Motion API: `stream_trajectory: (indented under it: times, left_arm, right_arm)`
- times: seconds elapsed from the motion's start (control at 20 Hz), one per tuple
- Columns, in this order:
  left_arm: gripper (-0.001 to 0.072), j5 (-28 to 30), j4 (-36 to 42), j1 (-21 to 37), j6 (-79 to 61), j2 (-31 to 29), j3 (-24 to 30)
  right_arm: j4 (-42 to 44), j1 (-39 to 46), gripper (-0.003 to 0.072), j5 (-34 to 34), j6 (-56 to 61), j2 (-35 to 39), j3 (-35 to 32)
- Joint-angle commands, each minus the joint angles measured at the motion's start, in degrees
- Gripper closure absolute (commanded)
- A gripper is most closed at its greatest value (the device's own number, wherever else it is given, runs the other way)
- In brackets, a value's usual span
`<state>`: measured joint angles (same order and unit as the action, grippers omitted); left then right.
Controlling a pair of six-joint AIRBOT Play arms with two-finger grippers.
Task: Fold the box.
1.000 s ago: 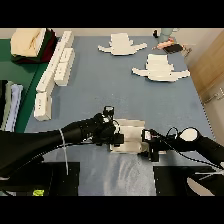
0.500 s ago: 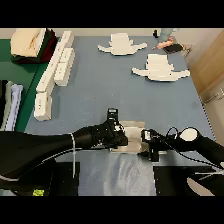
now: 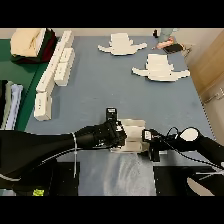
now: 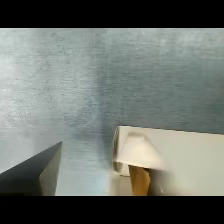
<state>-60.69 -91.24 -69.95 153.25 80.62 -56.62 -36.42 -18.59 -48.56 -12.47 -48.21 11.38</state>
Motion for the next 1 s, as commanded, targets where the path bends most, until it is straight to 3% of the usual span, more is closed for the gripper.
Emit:
stream_trajectory:
  times: [0.0, 0.45, 0.55, 0.6, 0.65, 0.7, 0.95]
  left_arm:
    - [0.0024, -1.66, -0.07, -0.07, -0.92, -1.11, -2.58]
    - [0.0027, -12.76, 0.59, 1.11, -2.56, -12.35, -3.69]
    - [0.0249, -13.05, 0.59, 1.40, -2.73, -16.59, -3.67]
    - [0.0399, -13.03, 0.57, 1.73, -3.69, -18.45, -3.67]
    - [0.0613, -12.96, 0.24, 2.25, -5.35, -20.20, -3.67]
    - [0.0691, -12.79, -0.31, 2.69, -7.52, -21.55, -3.67]
    - [0.0691, -12.61, -0.72, 6.19, -27.34, -25.05, -2.60]
  right_arm:
    - [0.22, -0.09, 0.0175, -0.02, -0.02, -0.04, 0.04]
    - [0.22, -0.09, 0.0175, 0.00, -0.02, -0.04, 0.04]
    - [0.22, -0.09, 0.0175, 0.00, -0.02, -0.04, 0.04]
    - [0.22, -0.09, 0.0175, -0.02, -0.02, -0.04, 0.04]
    - [0.22, -0.09, 0.0175, -0.02, -0.02, -0.04, 0.04]
    - [0.22, -0.09, 0.0175, -0.02, -0.02, -0.04, 0.04]
    - [0.22, -0.09, 0.0175, -0.02, -0.02, -0.04, 0.04]
